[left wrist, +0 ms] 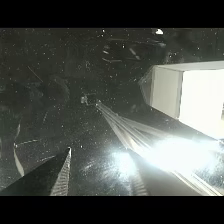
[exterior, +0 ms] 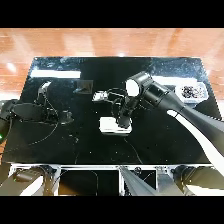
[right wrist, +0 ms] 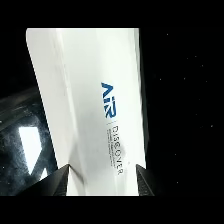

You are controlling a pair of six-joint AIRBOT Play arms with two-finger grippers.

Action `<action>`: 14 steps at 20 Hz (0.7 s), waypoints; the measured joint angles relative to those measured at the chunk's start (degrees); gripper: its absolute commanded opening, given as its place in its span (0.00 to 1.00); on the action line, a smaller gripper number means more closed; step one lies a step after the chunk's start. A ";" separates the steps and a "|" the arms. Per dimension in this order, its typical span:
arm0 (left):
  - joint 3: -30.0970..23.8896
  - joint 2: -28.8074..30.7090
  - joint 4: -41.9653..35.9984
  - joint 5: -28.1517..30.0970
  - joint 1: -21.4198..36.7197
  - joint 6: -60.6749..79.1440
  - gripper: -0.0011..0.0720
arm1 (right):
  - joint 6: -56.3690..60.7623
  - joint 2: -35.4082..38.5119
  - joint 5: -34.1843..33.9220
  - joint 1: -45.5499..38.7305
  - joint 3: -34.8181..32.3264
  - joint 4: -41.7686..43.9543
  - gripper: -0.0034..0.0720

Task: Fold the box and place the chain.

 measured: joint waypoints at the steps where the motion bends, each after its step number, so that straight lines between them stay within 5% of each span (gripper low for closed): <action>1: 0.00 0.00 0.00 0.00 0.00 0.02 0.64 | -0.04 -0.07 -0.13 0.00 0.00 0.02 0.68; 6: 0.00 0.00 0.02 -0.02 0.00 0.02 0.64 | -0.17 -0.42 -1.60 0.04 -0.04 0.07 0.68; 8: 0.00 0.00 0.02 -0.04 0.00 0.04 0.64 | -0.17 -0.44 -1.79 0.04 -0.04 0.09 0.37; 14: 0.00 0.00 0.04 -0.07 0.00 0.04 0.64 | -0.17 -0.48 -1.68 0.04 -0.04 0.15 0.37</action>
